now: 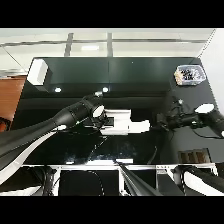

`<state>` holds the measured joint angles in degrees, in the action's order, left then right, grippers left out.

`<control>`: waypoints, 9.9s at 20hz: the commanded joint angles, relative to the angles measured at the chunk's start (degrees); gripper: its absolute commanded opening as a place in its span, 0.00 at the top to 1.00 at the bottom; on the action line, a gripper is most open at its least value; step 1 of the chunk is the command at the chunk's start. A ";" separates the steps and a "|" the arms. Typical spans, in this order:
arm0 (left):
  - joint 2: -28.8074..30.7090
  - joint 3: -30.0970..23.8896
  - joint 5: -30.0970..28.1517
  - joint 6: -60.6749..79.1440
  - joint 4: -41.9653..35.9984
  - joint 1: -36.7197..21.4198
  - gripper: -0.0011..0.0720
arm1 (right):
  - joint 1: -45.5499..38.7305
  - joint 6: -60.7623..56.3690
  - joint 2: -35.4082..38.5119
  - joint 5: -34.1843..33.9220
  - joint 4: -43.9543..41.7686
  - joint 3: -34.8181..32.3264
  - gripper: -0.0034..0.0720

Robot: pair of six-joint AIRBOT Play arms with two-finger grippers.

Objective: Fold the box and place the chain.

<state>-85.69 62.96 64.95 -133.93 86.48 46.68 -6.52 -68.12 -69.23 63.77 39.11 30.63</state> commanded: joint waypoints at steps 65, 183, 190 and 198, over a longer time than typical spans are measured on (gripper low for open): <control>0.00 0.04 0.92 0.00 -0.17 -0.02 0.95 | 49.40 -61.72 -13.81 -2.08 46.21 27.98 0.65; -0.02 0.02 -1.31 0.02 0.02 -0.04 0.95 | 24.50 -10.88 13.11 8.33 1.55 50.90 0.94; -0.02 0.02 -1.29 0.02 0.02 -0.04 0.95 | 24.85 -15.21 12.96 20.09 13.07 49.16 0.94; -0.02 0.02 -1.31 0.02 0.02 -0.04 0.95 | 24.87 -13.86 12.96 8.72 2.62 33.27 0.94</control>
<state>-85.69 62.98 63.68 -133.93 86.48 46.68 18.31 -82.96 -56.25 77.21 46.61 68.25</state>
